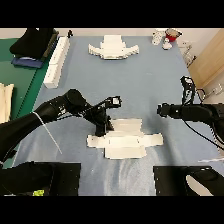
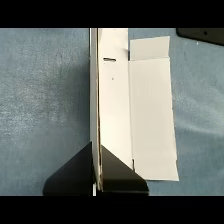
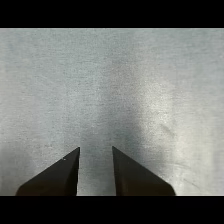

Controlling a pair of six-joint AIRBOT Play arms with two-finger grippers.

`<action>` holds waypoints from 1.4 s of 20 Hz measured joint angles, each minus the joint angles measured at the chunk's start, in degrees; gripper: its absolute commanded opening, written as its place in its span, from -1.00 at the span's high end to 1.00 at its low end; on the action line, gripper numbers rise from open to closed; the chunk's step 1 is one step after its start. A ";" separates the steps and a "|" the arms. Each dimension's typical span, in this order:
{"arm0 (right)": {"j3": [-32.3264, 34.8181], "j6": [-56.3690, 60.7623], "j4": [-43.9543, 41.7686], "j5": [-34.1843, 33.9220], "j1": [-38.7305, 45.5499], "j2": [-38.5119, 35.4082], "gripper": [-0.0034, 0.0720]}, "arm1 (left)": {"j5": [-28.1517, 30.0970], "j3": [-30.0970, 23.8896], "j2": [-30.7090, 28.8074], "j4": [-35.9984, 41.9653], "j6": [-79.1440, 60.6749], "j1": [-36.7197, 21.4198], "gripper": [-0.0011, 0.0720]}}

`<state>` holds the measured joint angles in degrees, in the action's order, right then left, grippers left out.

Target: Fold the box.

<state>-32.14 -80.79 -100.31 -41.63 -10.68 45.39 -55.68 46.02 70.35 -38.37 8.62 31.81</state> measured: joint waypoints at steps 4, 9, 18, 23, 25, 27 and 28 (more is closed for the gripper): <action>0.00 0.00 -0.04 0.00 0.00 0.00 0.12 | -0.46 -0.20 0.04 0.02 1.03 0.00 0.94; 0.00 -0.02 -1.16 -0.04 0.00 0.00 0.12 | -0.81 -0.92 0.02 0.11 2.38 0.00 0.94; 0.00 0.00 -2.71 -1.31 0.00 0.00 0.44 | -0.61 -1.16 0.04 -0.02 2.78 0.00 0.94; 0.00 0.00 -6.75 -7.15 0.00 -0.07 0.90 | -0.44 -1.16 0.04 -0.09 2.78 0.00 0.94; 0.00 0.00 -8.17 -12.04 -0.83 -0.44 0.91 | -0.42 -1.16 0.04 -0.11 2.80 0.00 0.94; 0.00 0.31 -9.11 -17.09 -3.48 -1.55 0.91 | -0.39 -1.16 0.04 -0.11 2.80 0.00 0.94; 0.00 1.18 -9.42 -19.34 -5.42 -2.36 0.91 | -0.39 -1.16 0.04 -0.11 2.80 0.00 0.94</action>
